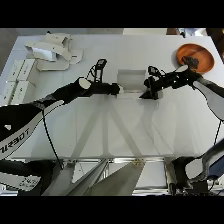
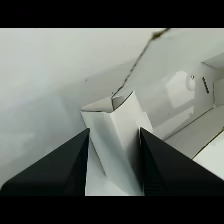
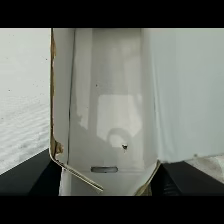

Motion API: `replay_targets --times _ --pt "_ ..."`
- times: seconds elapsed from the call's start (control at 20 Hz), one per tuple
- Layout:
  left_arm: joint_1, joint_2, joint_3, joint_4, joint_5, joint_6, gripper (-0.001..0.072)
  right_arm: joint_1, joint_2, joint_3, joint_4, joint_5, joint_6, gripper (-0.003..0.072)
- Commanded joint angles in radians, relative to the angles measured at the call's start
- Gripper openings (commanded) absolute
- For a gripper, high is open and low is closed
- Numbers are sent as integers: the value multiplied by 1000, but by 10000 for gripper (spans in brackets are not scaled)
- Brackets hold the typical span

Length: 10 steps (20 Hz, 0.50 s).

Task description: Fold the box and place the chain.

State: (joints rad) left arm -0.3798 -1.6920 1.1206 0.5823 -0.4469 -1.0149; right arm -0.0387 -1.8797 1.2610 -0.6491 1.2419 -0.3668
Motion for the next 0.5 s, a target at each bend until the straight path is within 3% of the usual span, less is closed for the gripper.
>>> replay_targets --times 0.0,0.2,0.45 --pt "-1 0 70 156 -87 -94 343 -1 0 0 -2 -1 -1 439" --pt "-1 0 185 476 -208 -406 343 -1 0 0 -2 -1 -1 439" --pt "-2 -33 315 519 -387 -485 344 -1 0 1 -2 0 -1 439"
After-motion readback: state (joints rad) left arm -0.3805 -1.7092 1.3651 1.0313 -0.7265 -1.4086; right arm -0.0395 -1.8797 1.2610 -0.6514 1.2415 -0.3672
